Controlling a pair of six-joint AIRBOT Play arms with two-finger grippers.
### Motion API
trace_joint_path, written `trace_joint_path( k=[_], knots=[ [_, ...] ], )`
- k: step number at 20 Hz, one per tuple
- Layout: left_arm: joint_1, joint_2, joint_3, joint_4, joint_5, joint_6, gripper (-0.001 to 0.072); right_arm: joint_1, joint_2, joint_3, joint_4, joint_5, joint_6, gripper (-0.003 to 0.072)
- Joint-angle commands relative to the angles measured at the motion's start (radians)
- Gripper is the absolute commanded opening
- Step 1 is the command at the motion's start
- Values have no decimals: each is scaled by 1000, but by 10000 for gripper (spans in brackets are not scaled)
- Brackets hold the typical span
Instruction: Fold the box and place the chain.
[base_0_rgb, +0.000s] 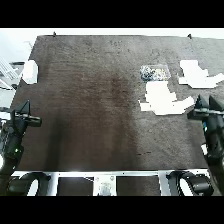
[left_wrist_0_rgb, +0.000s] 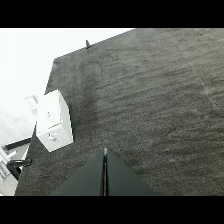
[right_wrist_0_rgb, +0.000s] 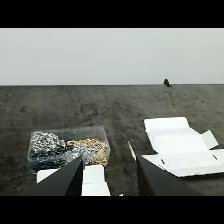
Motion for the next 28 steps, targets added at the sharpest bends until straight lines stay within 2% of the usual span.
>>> trace_joint_path(
  k=[1,3,5,8,10,15,17,20,23,25,28],
  knots=[
    [0,1,0,0,0,0,23,-74,-311,185,-4,48,0,406],
    [0,1,0,0,0,0,23,-189,-529,305,-3,245,31,406],
    [0,1,0,0,-1,0,23,-327,-737,424,-44,550,159,406],
    [0,1,0,0,0,0,23,-506,-986,640,-413,961,554,407],
    [0,1,0,0,0,0,23,-586,-1085,794,-616,1137,729,438],
    [0,1,0,0,0,0,23,-674,-1194,1172,-937,1300,933,437],
    [0,1,0,0,0,0,23,-674,-1302,1360,-1040,1430,978,437],
    [0,1,0,0,0,0,23,-673,-1479,1578,-1088,1682,969,436],
    [0,1,0,0,0,0,23,-665,-1570,1601,-1081,1706,943,438],
    [0,1,0,0,0,0,23,-664,-1611,1601,-1079,1740,938,517],
    [0,1,0,0,0,0,23,-665,-1665,1601,-1079,1769,910,517]
  ],
)
